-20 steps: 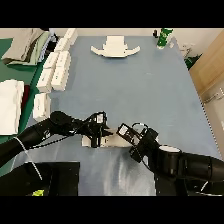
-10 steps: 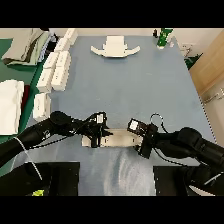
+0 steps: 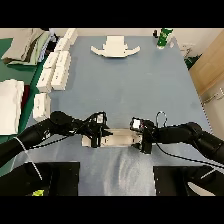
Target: Fold the box.
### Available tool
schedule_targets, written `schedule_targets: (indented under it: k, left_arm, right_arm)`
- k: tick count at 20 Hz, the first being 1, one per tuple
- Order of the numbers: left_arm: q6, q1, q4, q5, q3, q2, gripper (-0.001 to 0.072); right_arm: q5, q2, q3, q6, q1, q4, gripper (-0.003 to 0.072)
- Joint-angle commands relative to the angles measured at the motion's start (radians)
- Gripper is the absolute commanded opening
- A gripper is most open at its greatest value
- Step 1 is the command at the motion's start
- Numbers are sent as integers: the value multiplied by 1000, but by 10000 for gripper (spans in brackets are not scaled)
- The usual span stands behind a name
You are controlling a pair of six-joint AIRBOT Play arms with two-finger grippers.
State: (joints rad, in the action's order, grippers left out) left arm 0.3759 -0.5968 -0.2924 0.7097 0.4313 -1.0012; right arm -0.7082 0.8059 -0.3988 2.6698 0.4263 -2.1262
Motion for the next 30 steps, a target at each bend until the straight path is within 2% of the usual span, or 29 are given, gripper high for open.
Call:
schedule_targets:
  k: [1,6,10,16,18,24,26,30]
  left_arm:
    - [0,0,0,0,0,0,17]
    - [0,0,0,0,0,0,17]
    - [0,0,0,0,0,0,17]
    - [0,0,0,0,0,0,17]
    - [0,0,0,0,0,0,17]
    - [0,0,0,0,0,0,17]
    - [0,0,0,0,0,0,17]
    - [0,0,0,0,0,0,17]
  right_arm:
    - [-12,6,-3,45,-11,-18,720]
    - [-89,6,-2,47,-11,-2,720]
    - [-84,56,-2,211,-11,-40,720]
    - [-22,150,-2,307,-12,-74,714]
    - [3,167,-3,317,-16,-81,713]
    - [-30,172,-2,332,-77,-122,711]
    - [-32,174,-2,332,-77,-131,653]
    - [-31,172,-3,332,-77,-145,652]
